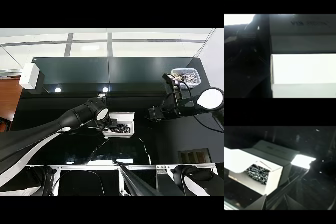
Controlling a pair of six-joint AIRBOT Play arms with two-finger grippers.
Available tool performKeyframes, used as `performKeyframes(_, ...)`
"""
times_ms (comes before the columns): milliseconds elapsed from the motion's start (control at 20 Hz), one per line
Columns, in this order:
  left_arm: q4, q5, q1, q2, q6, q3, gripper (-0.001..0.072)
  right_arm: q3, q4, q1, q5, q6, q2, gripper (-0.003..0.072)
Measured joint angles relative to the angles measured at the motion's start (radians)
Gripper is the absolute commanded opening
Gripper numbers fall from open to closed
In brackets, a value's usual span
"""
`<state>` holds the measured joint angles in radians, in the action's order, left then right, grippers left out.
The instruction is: Fold the box and place the chain.
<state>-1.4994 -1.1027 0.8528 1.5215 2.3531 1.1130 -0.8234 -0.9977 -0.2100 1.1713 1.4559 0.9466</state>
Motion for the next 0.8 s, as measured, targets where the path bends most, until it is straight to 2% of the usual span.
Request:
performKeyframes(50,0.002,0.0,-0.001,-0.001,0.0,0.001,0.041,0.0,-0.009,0.005,0.001,-0.001,-0.003,0.0267)
performKeyframes(100,0.002,-0.001,-0.002,-0.004,0.0,0.005,0.0535,-0.001,-0.014,0.008,0.001,-0.001,-0.005,0.0267)
performKeyframes(250,-0.023,-0.008,-0.003,-0.041,-0.006,0.016,0.0543,-0.001,-0.022,0.013,0.001,-0.002,-0.009,0.0267)
performKeyframes(500,-0.177,-0.048,-0.012,-0.2,-0.102,-0.012,0.0543,-0.001,-0.027,0.016,-0.002,-0.002,-0.01,0.0267)
performKeyframes(650,-0.225,-0.012,-0.085,-0.356,-0.209,-0.145,0.0543,-0.001,-0.028,0.016,-0.007,-0.002,-0.01,0.0267)
performKeyframes(750,-0.146,0.1,-0.172,-0.475,-0.331,-0.289,0.0543,-0.001,-0.029,0.016,-0.015,-0.002,-0.01,0.0267)
performKeyframes(800,-0.055,0.165,-0.222,-0.533,-0.442,-0.369,0.0539,-0.001,-0.029,0.016,-0.021,-0.001,-0.01,0.0267)
